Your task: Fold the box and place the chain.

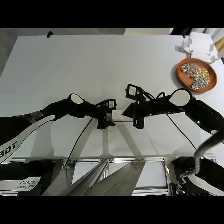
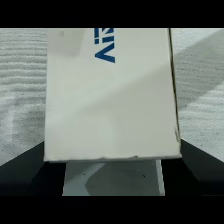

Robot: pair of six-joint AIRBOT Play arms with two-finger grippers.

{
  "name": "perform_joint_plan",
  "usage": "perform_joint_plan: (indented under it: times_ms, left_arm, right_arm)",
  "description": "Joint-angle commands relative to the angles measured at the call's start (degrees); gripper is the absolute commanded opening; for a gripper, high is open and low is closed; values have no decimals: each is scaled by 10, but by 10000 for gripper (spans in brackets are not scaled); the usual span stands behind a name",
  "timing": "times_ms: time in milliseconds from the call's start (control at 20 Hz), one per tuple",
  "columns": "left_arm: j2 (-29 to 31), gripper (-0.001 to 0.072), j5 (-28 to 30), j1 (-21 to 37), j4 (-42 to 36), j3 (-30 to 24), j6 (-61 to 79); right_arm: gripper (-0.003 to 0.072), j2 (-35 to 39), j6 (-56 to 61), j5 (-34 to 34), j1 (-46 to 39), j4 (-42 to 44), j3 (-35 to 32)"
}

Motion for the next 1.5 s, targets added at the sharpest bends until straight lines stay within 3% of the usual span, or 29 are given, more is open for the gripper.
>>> perform_joint_plan:
  times_ms: [0, 1100, 1450]
  left_arm:
    - [0, 209, 1, 0, 0, 0, 0]
    - [0, 209, 1, 0, 0, 0, 0]
    - [0, 209, 1, 0, 0, 0, 0]
  right_arm:
    - [3, 0, -32, -33, -9, 68, -42]
    - [3, -3, -31, -49, -9, 32, -96]
    - [3, -46, -31, -60, -9, 35, -108]
